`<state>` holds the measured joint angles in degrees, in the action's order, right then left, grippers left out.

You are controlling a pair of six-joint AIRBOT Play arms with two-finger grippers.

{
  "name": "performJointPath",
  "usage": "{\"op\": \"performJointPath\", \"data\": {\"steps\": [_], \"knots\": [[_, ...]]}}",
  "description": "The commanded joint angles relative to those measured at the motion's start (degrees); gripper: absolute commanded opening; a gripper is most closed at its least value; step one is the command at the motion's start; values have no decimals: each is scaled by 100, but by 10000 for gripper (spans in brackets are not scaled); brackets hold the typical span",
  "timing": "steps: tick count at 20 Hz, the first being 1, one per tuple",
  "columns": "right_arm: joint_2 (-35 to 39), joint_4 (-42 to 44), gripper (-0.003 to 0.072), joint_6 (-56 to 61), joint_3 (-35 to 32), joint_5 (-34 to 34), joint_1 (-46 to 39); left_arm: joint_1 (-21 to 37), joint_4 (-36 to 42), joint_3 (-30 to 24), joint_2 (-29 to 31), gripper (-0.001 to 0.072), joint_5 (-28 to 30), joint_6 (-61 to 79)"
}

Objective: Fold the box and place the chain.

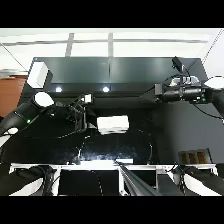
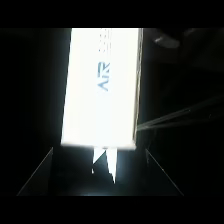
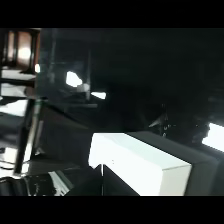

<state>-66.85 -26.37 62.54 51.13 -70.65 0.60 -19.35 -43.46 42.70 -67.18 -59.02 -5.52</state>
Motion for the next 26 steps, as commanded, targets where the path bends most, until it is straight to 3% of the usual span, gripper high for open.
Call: {"op": "performJointPath", "data": {"steps": [1,6,8,16,26], "knots": [[24,-184,22,0,2,-33,-92,-363,391,44,122,718,590,146],[24,-363,22,0,2,15,-90,-1412,570,103,-74,718,1956,-33],[24,-435,21,0,2,11,-92,-1528,798,103,-291,712,2155,-37],[24,-437,22,0,0,-2,-90,-1526,988,219,-774,711,1908,-315],[24,-439,22,0,-2,15,-90,-1526,811,219,-815,711,1849,-304]]}}
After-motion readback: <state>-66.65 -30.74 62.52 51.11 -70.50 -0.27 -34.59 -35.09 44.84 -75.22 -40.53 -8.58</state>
